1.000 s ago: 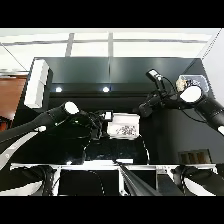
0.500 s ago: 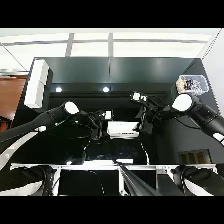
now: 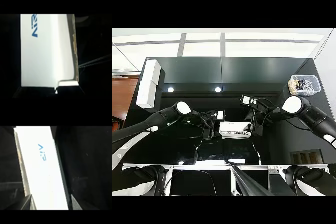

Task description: Fold the box and place the chain.

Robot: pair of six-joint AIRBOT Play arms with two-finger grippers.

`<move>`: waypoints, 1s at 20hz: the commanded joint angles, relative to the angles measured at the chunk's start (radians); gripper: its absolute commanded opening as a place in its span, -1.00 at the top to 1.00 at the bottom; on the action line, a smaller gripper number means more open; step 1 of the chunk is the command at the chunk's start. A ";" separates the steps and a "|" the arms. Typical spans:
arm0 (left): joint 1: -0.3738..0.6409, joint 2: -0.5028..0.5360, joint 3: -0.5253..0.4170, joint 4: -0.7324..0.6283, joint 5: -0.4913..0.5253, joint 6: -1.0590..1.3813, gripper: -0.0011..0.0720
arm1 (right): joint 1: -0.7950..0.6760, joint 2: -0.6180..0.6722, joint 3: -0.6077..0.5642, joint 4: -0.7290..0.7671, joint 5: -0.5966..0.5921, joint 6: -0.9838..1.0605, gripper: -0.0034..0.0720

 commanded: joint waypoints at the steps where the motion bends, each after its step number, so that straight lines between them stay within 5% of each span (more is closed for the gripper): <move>1: 0.000 0.000 0.000 0.000 -0.002 -0.001 -0.11 | 0.001 0.002 -0.001 0.043 0.020 -0.005 -0.53; 3: 0.000 0.000 0.000 0.000 -0.002 -0.001 -0.12 | 0.001 0.002 -0.001 0.043 0.042 -0.005 -0.24; 8: 0.000 0.000 0.000 0.000 -0.002 -0.001 -0.12 | 0.001 0.002 -0.001 0.040 0.084 -0.004 -0.23; 9: 0.000 0.000 0.000 0.000 -0.002 -0.001 -0.12 | 0.001 0.002 -0.001 0.035 0.086 -0.004 -0.04; 14: 0.000 0.000 0.000 0.000 -0.002 -0.001 -0.12 | 0.001 0.002 -0.002 0.008 0.057 -0.004 0.11; 20: 0.000 0.000 0.000 0.000 -0.002 -0.001 -0.12 | 0.001 0.002 -0.002 0.009 0.047 0.000 0.11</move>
